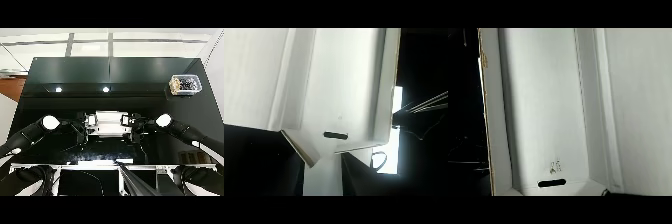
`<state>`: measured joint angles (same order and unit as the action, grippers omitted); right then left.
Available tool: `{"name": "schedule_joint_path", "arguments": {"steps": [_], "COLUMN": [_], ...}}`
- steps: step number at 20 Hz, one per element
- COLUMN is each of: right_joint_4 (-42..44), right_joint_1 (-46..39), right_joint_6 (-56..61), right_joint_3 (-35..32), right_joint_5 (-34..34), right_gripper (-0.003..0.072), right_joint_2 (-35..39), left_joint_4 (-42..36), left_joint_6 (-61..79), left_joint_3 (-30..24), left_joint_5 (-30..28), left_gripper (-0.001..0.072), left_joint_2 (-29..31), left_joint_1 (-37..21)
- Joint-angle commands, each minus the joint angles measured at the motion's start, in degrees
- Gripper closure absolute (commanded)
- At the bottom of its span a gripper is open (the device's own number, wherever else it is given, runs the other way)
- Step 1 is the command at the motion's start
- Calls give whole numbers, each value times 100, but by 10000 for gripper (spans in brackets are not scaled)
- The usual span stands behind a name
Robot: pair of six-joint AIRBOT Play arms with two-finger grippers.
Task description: Fold the box and place the chain.
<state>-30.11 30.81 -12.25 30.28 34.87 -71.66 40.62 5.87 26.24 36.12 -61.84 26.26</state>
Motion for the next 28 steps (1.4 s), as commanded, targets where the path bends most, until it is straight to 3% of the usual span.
{"name": "schedule_joint_path", "arguments": {"steps": [1,6,8,16,24,26,28], "right_joint_4": [2,0,0,2,2,2,2], "right_joint_1": [2,2,2,2,2,2,2], "right_joint_6": [2,2,2,2,2,2,2], "right_joint_3": [4,4,4,4,4,4,4], "right_joint_5": [0,0,0,0,0,0,0], "right_gripper": [216,216,215,216,216,215,215], "right_joint_2": [-4,-4,-4,-4,-4,-4,-4], "left_joint_4": [-358,-837,-1029,-1613,-1539,-1537,-1537], "left_joint_6": [-7,15,37,446,444,444,417], "left_joint_3": [-2,-2,-2,-2,-2,-2,-2], "left_joint_5": [229,186,181,136,140,136,127], "left_gripper": [436,444,549,549,555,519,350], "left_joint_2": [-15,-256,-398,-455,-455,-455,-457], "left_joint_1": [2,2,2,24,26,24,22]}}
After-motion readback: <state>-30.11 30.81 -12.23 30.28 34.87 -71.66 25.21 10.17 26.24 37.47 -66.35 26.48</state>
